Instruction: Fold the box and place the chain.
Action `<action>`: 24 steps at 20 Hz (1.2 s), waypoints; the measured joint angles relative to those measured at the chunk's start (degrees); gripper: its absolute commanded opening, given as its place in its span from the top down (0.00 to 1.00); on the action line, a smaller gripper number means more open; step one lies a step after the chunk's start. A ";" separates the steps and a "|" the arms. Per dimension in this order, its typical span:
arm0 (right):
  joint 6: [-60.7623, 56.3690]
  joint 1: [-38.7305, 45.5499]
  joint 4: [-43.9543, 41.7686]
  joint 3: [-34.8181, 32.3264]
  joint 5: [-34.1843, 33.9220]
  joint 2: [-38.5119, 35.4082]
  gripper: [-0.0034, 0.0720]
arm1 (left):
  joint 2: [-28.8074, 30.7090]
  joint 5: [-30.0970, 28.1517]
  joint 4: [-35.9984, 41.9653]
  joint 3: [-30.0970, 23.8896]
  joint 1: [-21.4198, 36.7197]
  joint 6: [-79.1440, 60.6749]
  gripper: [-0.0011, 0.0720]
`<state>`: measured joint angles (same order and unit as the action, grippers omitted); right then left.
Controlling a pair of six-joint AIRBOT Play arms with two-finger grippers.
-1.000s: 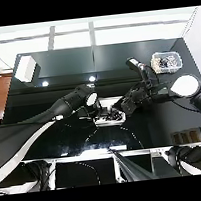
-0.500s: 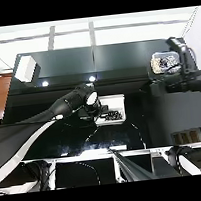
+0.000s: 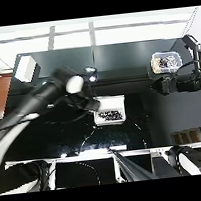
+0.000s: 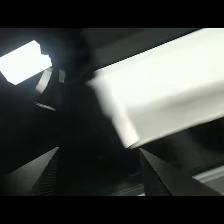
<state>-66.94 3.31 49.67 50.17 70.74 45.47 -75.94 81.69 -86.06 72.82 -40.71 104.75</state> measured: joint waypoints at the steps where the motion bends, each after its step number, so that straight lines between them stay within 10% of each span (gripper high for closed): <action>1: -0.04 0.02 0.00 0.00 0.09 0.00 0.36 | 2.71 0.20 0.02 -1.07 2.54 -3.04 0.21; 6: -0.24 0.11 -0.04 0.00 1.40 0.00 0.36 | 12.76 -7.21 21.38 -15.15 21.77 -25.83 0.21; 9: -0.42 0.07 -0.31 0.00 1.62 0.00 0.36 | 14.21 -13.70 37.70 -26.05 27.43 -52.26 0.02; 16: -0.39 0.07 -2.43 0.00 1.60 0.00 0.36 | 10.10 -30.21 46.58 -37.27 24.52 -101.09 0.03; 24: -0.33 0.07 -3.13 -0.42 0.24 0.00 0.36 | 1.40 -31.47 45.40 -35.52 20.33 -116.04 0.03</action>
